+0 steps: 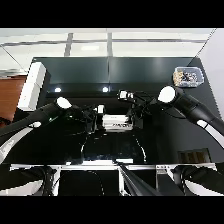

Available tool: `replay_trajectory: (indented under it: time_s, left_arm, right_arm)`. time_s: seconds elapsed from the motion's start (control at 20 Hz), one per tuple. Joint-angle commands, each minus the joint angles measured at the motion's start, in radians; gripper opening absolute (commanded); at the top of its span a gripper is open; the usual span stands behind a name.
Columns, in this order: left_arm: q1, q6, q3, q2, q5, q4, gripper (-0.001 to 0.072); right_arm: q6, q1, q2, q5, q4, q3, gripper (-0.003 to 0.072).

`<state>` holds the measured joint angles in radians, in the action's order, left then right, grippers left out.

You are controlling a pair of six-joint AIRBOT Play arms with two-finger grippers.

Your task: Fold the box and place the chain.

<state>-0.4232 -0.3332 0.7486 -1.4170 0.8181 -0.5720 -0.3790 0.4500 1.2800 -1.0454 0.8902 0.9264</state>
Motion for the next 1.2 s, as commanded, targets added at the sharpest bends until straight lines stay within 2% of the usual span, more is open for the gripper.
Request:
replay_trajectory:
  time_s: [0.0,0.15,0.25,1.05,1.15]
  left_arm:
    - [0.000,0.000,0.001,-0.001,-0.003,0.001,0.0351]
    - [0.000,0.000,0.001,-0.001,-0.003,0.001,0.0351]
    - [0.000,0.000,0.001,-0.001,-0.003,0.001,0.0351]
    - [0.000,0.000,0.001,-0.001,-0.003,0.001,0.0351]
    - [0.000,0.000,0.001,-0.001,-0.003,0.001,0.0351]
  right_arm:
    - [-0.001,0.001,0.001,-0.003,0.004,-0.008,0.0279]
    - [-0.001,0.001,0.001,-0.001,0.004,-0.010,0.0280]
    - [-0.001,0.001,0.001,0.000,0.004,-0.011,0.0376]
    - [-0.004,-0.002,-0.002,-0.006,0.025,-0.031,0.0375]
    - [-0.118,-0.003,-0.025,-0.018,0.025,-0.002,0.0375]
